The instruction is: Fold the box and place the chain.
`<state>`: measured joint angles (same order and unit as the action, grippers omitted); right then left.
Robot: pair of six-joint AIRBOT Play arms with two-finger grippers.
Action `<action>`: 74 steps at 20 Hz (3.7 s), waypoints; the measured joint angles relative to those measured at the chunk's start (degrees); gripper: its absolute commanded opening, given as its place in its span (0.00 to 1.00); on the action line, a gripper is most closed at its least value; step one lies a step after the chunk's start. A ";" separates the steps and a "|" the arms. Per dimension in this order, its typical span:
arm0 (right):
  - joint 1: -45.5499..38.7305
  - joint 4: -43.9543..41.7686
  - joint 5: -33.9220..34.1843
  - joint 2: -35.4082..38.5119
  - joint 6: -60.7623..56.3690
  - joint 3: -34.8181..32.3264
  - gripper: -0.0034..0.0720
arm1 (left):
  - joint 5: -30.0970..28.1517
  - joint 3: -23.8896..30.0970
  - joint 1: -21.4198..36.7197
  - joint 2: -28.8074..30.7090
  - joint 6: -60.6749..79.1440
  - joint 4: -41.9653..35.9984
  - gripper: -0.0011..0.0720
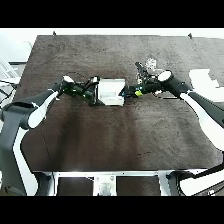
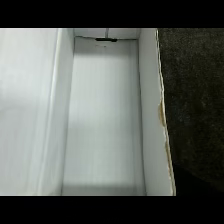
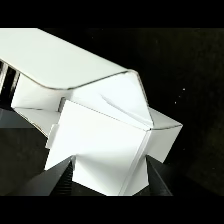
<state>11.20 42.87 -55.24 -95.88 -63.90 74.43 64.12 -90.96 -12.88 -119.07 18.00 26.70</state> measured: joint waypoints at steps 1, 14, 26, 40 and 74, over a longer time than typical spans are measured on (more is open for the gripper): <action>0.28 1.29 0.00 0.00 -1.29 0.44 0.73 | 0.00 0.00 0.02 0.00 -0.02 -0.02 0.48; 4.96 13.29 0.15 -4.00 -16.28 7.23 0.73 | -0.02 0.00 0.04 0.00 -0.09 -0.15 0.48; 8.13 25.53 0.24 -6.25 -30.23 10.62 0.73 | 0.76 0.02 -0.09 0.00 0.04 -0.22 0.48; 13.55 45.42 -7.43 -8.92 -47.06 17.46 0.69 | 0.39 0.02 -0.02 0.00 0.02 -0.15 0.48; 16.24 48.24 -14.95 -8.44 -51.82 24.94 0.77 | 0.33 0.02 -0.02 0.00 0.02 -0.24 0.48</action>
<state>27.44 91.11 -70.19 -104.31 -115.72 99.37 64.45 -90.94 -12.91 -119.07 18.02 26.46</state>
